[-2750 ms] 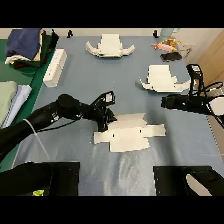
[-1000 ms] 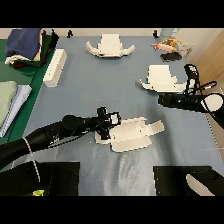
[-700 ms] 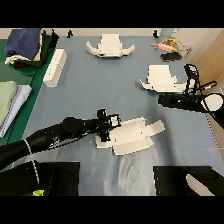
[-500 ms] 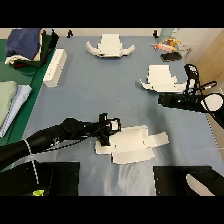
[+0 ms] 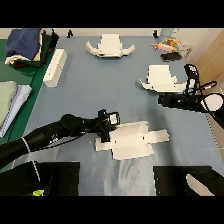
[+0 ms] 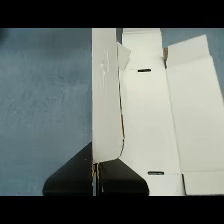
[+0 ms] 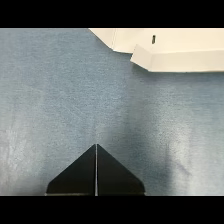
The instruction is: Fold the box.
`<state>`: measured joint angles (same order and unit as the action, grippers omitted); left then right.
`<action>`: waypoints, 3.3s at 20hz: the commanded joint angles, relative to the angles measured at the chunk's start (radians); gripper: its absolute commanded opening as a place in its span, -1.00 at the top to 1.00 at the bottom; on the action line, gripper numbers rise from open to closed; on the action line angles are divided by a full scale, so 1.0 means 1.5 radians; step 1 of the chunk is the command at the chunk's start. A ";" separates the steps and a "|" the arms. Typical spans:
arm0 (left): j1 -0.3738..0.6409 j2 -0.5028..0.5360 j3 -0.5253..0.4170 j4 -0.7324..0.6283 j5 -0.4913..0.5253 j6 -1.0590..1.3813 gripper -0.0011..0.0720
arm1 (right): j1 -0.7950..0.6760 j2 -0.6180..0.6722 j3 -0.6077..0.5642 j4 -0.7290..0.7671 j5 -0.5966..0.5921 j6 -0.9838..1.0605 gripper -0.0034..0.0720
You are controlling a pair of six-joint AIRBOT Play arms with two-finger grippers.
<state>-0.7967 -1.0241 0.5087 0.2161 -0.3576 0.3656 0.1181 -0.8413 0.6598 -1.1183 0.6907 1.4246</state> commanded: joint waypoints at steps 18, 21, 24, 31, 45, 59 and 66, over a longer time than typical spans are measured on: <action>0.132 0.076 0.050 0.093 -0.128 0.085 0.94 | 0.001 0.000 0.000 0.018 0.000 0.000 0.90; 0.132 0.112 0.003 -0.019 -0.102 0.197 0.94 | 0.001 0.000 0.000 0.018 0.000 0.000 0.90; 0.112 0.122 -0.039 -0.030 -0.091 0.217 0.94 | 0.001 0.000 0.000 0.018 -0.001 0.000 0.90; 0.015 0.115 -0.097 -0.067 0.005 0.215 0.94 | 0.001 0.000 0.000 0.018 -0.001 0.000 0.90; 0.109 0.050 -0.014 -0.005 -0.117 0.020 0.93 | 0.001 0.000 0.000 0.018 0.000 0.000 0.90; 0.236 -0.087 0.142 0.169 -0.415 -0.165 0.93 | 0.001 -0.001 -0.009 0.018 0.005 0.000 0.90; 0.236 -0.102 0.128 0.143 -0.386 -0.127 0.93 | 0.001 -0.001 -0.027 0.021 0.005 0.000 0.90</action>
<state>-0.4438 -1.1683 0.7116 0.4595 -0.9554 0.1303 0.1188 -0.8417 0.6254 -1.0897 0.6979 1.4239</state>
